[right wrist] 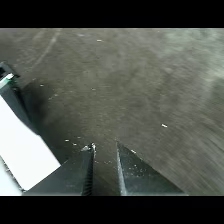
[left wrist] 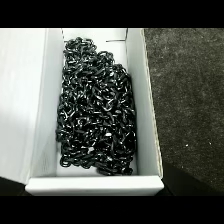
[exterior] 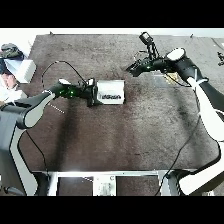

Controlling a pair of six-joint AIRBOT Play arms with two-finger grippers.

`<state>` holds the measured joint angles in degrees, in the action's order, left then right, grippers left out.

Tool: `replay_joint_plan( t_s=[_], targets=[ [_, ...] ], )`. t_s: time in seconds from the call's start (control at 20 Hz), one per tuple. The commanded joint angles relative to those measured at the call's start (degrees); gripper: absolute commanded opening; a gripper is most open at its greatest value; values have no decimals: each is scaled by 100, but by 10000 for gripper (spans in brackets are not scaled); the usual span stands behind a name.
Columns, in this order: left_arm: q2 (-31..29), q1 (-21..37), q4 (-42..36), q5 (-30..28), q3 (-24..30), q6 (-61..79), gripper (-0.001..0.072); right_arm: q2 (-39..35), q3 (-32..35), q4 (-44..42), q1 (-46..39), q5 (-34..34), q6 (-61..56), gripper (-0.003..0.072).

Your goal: Fold the box and place the chain.

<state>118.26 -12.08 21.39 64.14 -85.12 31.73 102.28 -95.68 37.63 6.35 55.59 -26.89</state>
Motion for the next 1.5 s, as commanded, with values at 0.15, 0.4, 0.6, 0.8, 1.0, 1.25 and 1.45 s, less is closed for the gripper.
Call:
replay_joint_plan(
  t_s=[0.15,0.4,0.6,0.8,1.0,1.25,1.45],
  targets=[
    [2,4,0,0,2,2,397,1139,-925,-745,-155,1937,688,164],
    [2,4,0,-2,2,2,397,1189,-918,-699,-153,2461,979,165],
    [2,4,0,0,2,2,397,1189,-918,-688,-52,2889,1069,165],
    [2,4,0,0,2,2,397,1189,-918,-188,201,2802,1283,251],
    [2,4,0,-2,2,2,397,1182,-918,-74,404,2754,1545,267],
    [2,4,0,0,2,2,397,975,-916,-48,466,2669,1554,267],
    [2,4,0,0,2,2,397,881,-916,96,466,2494,1517,266]
  ],
)
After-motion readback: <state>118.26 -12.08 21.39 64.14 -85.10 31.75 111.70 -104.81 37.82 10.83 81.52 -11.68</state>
